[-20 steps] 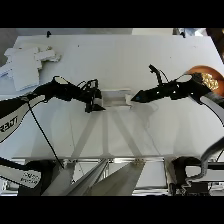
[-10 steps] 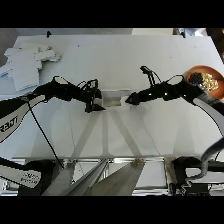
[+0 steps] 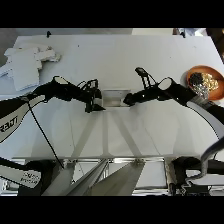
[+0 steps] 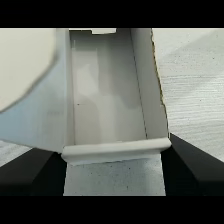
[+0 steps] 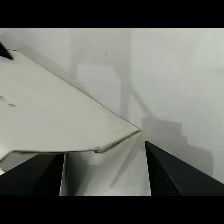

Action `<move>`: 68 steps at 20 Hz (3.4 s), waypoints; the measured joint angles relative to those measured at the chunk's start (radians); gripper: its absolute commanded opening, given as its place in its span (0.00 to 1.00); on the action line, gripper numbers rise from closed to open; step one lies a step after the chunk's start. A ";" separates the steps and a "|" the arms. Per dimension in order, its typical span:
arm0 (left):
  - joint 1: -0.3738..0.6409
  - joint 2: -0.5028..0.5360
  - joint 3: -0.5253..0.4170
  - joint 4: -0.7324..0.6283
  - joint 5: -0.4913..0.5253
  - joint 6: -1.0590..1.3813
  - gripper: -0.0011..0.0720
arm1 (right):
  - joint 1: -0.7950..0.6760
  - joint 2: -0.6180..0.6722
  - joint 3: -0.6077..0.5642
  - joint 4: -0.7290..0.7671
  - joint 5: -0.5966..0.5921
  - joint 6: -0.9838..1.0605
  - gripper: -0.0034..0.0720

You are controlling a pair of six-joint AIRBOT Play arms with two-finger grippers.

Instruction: Fold the box and place the chain.

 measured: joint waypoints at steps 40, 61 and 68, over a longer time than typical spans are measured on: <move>0.000 0.000 0.000 -0.001 0.000 -0.003 0.40 | 0.348 0.020 0.065 -1.035 -0.070 1.350 0.26; 0.000 0.000 0.000 0.000 0.000 0.000 0.40 | 0.024 0.438 0.065 -1.287 0.190 1.036 0.62; 0.000 0.000 0.000 0.000 0.000 0.000 0.40 | -0.498 0.366 0.065 -1.089 0.084 0.727 0.79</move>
